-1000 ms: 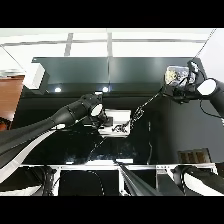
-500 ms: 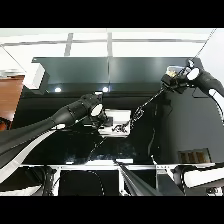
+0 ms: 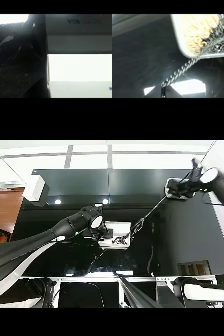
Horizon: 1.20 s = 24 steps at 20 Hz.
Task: Fold the box and place the chain.
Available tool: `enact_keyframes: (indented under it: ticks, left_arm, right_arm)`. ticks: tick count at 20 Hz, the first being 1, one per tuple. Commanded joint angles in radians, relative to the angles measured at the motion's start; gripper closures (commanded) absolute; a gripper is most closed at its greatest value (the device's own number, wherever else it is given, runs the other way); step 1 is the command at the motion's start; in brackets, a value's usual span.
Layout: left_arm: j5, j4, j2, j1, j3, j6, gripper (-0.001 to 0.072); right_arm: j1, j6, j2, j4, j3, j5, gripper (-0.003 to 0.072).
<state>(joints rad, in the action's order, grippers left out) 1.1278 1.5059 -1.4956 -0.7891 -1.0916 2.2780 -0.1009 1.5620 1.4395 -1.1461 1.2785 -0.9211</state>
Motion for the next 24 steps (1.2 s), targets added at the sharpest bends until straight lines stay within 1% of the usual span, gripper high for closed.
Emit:
enact_keyframes:
  ticks: [1,3,6,7,9,11,12,14,16,18,20,22,24]
  left_arm:
    - [0.0,0.0,-0.001,0.0,0.0,0.0,0.0683]
    - [0.0,0.0,-0.001,0.0,0.0,0.0,0.0682]
    - [0.003,0.0,-0.001,0.0,0.0,0.0,0.0682]
    - [0.003,0.0,-0.001,0.0,0.0,0.0,0.0683]
    - [0.003,0.0,-0.001,0.0,0.0,0.0,0.0682]
    - [0.003,0.0,-0.001,0.0,0.0,0.0,0.0683]
    - [0.003,0.0,-0.001,0.0,0.0,0.0,0.0683]
    - [0.003,0.0,-0.001,0.0,0.0,0.0,0.0683]
    - [0.003,0.0,-0.001,0.0,0.0,0.0,0.0682]
    - [0.003,0.0,-0.001,0.0,0.0,0.0,0.0682]
    - [0.003,0.0,-0.001,0.0,0.0,0.0,0.0682]
    - [0.003,0.0,-0.001,0.0,0.0,0.0,0.0682]
    - [0.003,0.0,-0.001,0.0,0.0,0.0,0.0683]
  right_arm:
    - [0.018,-0.1,-0.249,0.001,0.002,-0.166,0.067]
    - [0.043,-0.102,-0.389,0.01,0.002,-0.225,0.067]
    - [0.089,-0.101,-0.555,0.051,0.002,-0.249,0.067]
    - [0.102,-0.101,-0.591,0.082,0.002,-0.259,0.067]
    - [0.133,-0.101,-0.629,0.17,0.002,-0.322,0.067]
    - [0.178,-0.102,-0.631,0.25,0.0,-0.401,0.067]
    - [0.213,-0.101,-0.631,0.262,-0.004,-0.422,0.0669]
    - [0.294,-0.1,-0.63,0.264,-0.026,-0.431,0.0669]
    - [0.366,-0.089,-0.619,0.273,-0.074,-0.424,0.0669]
    - [0.417,-0.087,-0.602,0.32,-0.137,-0.376,0.0669]
    - [0.461,-0.091,-0.575,0.381,-0.193,-0.292,0.0669]
    - [0.504,-0.093,-0.529,0.393,-0.21,-0.234,0.0669]
    - [0.535,-0.094,-0.466,0.393,-0.21,-0.217,0.0668]
